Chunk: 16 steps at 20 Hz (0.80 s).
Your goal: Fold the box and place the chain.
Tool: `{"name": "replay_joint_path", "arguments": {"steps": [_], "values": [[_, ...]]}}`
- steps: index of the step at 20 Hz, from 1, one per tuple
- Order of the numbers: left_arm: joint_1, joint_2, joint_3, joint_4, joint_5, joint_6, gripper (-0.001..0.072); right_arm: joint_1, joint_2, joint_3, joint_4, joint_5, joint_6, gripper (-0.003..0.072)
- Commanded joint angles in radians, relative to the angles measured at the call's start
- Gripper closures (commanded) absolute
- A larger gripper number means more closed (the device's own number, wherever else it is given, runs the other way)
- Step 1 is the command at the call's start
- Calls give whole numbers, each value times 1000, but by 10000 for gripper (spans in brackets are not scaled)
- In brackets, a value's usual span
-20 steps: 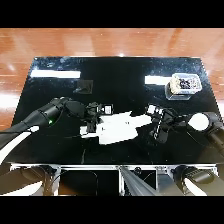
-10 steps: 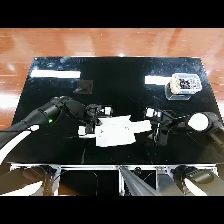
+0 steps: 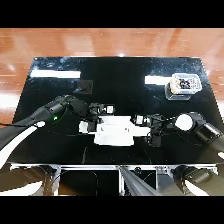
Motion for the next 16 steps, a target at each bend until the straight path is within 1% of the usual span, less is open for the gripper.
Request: {"name": "replay_joint_path", "arguments": {"steps": [1, 5, 8, 10, 14, 16], "values": [[-1, -5, 4, 3, 26, 0, 691, 50, -18, -3, 38, -48, -69, -28], [-1, 1, 4, 3, 29, 0, 691, 127, -25, -57, 37, -104, -82, -28], [-1, 1, 4, -7, 30, 0, 691, 174, -26, -96, 43, -186, -83, -28], [-1, 2, 4, -29, 30, 0, 691, 207, -29, -105, 76, -223, -83, -28], [-1, 2, 4, -49, 30, 0, 691, 275, -29, -108, 105, -334, -83, -28], [-1, 2, 4, -50, 30, 0, 691, 286, -31, -107, 120, -349, -82, -28]]}}
